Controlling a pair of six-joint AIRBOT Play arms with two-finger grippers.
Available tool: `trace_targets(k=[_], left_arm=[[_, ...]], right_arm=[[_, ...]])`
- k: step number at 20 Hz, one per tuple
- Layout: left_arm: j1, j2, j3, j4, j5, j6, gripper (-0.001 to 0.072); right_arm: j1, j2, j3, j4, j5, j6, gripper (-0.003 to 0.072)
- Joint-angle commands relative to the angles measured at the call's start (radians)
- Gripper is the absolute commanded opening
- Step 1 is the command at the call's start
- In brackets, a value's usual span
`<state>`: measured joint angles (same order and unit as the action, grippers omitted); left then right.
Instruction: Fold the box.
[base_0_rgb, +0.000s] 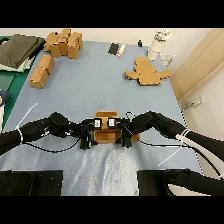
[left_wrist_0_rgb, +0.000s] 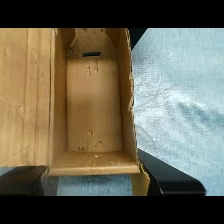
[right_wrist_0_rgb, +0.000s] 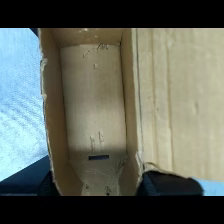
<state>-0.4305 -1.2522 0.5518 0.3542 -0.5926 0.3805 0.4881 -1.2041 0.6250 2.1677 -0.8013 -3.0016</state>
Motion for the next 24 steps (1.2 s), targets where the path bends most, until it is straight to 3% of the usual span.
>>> trace_targets(k=[1,18,20,24], left_arm=[[0.000,0.000,0.001,-0.002,0.010,0.000,0.0548],[0.000,0.000,0.001,-0.002,0.007,0.000,0.0548],[0.000,0.000,0.001,-0.002,0.008,0.000,0.0548],[0.000,0.000,0.001,-0.002,0.007,0.000,0.0548]], right_arm=[[0.000,0.001,0.001,0.001,0.000,0.000,0.0522],[0.000,0.001,0.001,0.003,0.000,0.001,0.0522],[0.000,0.003,0.005,0.011,-0.011,0.012,0.0720],[-0.008,0.042,0.034,-0.073,-0.054,0.188,0.0720]])
